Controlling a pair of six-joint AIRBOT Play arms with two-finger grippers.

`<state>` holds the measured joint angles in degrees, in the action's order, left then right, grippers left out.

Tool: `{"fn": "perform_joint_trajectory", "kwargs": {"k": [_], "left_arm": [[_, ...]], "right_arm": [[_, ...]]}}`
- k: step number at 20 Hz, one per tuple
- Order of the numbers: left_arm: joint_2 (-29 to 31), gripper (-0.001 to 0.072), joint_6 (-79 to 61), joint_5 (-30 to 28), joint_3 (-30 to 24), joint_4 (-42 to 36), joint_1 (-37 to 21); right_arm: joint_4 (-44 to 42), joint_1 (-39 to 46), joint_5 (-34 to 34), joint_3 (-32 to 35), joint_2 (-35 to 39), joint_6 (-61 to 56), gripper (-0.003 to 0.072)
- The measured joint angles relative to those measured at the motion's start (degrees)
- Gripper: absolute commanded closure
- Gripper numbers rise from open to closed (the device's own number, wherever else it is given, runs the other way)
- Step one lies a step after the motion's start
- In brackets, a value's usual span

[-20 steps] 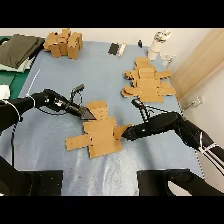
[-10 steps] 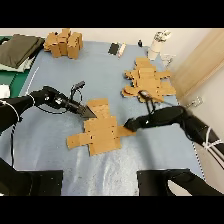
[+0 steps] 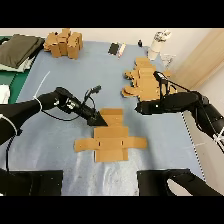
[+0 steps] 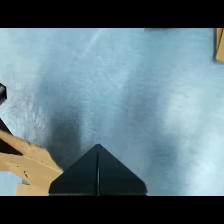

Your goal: Fold the box.

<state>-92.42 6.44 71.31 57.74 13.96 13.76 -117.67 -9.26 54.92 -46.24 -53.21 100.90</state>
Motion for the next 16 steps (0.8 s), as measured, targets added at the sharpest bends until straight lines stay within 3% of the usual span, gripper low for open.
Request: {"fn": "perform_joint_trajectory", "kwargs": {"k": [4,11,16], "left_arm": [[4.13,0.07,-5.4,-6.23,-4.22,0.07,2.97],[16.74,0.0698,-17.92,-21.66,-13.94,-2.38,8.09],[18.56,0.0695,-26.21,-28.11,-15.98,-5.62,9.25]], "right_arm": [[-0.39,-2.25,-0.52,2.32,0.0,-0.87,0.0685],[-0.44,-4.5,-5.7,4.76,0.0,-1.44,0.0685],[-0.28,-4.74,-9.14,5.03,0.0,-1.44,0.0685]]}}
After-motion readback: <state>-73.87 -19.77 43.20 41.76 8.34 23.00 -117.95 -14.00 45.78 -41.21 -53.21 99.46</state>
